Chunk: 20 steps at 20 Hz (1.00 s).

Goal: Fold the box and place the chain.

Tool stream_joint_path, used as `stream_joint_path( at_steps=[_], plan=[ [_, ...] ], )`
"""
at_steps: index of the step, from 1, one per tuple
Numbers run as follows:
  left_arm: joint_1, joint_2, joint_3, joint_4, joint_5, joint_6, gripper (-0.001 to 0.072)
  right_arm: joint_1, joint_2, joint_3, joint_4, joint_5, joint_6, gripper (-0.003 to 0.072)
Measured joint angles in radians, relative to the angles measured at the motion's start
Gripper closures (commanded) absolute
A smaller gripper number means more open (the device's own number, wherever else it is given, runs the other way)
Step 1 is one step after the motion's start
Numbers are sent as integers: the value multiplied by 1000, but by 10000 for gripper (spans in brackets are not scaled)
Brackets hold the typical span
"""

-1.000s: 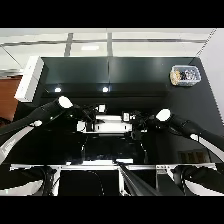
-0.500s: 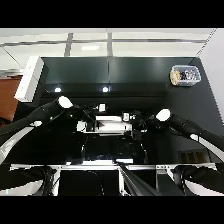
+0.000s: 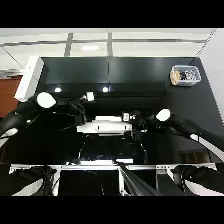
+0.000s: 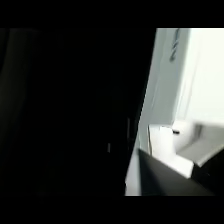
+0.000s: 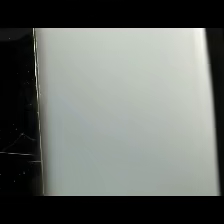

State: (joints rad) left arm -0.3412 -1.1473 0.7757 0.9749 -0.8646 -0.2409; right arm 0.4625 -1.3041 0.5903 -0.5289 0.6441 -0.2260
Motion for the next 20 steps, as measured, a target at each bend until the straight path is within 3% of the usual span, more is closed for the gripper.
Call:
stream_joint_path(
  at_steps=[1, 4, 7, 10, 13, 16, 20],
  plan=[
    [14, 20, 0, 28, -40, -76, 686, 0, 0, 0, 0, 0, 0, 374],
    [27, 50, -11, 39, -156, -240, 686, 0, 0, 0, -1, 1, 0, 374],
    [11, 60, -56, -154, -190, -313, 685, 1, 0, 0, -2, 1, 0, 374],
    [-15, 46, -100, -407, -112, -271, 685, 2, 0, 0, -2, 1, 0, 374],
    [-31, -2, -119, -565, 42, -236, 686, 2, 0, 0, -3, 1, 0, 374],
    [-37, -72, -126, -616, 159, -225, 686, 2, 0, 0, -3, 0, 1, 373],
    [-41, -153, -129, -613, 187, -225, 686, 2, 0, 0, -3, 0, 0, 374]
  ],
)
